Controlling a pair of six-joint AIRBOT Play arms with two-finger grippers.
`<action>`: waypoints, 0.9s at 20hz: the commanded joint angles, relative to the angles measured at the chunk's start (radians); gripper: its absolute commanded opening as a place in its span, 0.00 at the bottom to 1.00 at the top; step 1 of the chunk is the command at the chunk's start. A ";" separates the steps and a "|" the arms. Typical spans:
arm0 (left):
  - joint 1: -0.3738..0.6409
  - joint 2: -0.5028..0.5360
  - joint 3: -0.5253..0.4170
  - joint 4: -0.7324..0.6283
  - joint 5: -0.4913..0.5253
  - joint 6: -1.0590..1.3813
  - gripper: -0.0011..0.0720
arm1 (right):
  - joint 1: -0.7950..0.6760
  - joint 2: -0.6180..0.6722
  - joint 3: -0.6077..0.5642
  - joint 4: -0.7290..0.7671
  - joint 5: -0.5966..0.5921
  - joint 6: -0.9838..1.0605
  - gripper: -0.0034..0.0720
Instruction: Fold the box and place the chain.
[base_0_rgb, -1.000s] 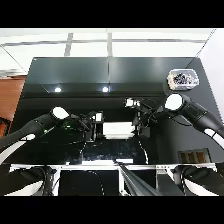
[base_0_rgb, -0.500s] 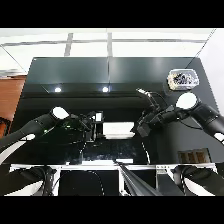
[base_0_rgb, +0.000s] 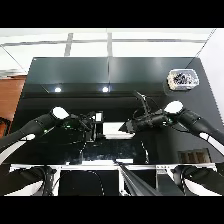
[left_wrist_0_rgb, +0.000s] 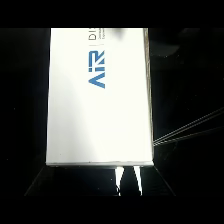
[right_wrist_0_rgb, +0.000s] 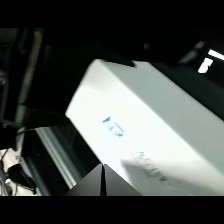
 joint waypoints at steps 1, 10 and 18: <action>0.000 0.000 0.000 0.000 0.000 0.000 0.59 | 0.008 -0.047 -0.003 -0.042 -0.071 0.031 0.07; 0.000 0.000 0.000 0.000 0.000 0.000 0.59 | 0.001 -0.039 0.004 -0.101 -0.083 0.034 0.07; 0.002 0.015 0.001 -0.007 -0.010 -0.082 0.95 | -0.341 0.325 0.065 -0.406 0.255 0.080 0.07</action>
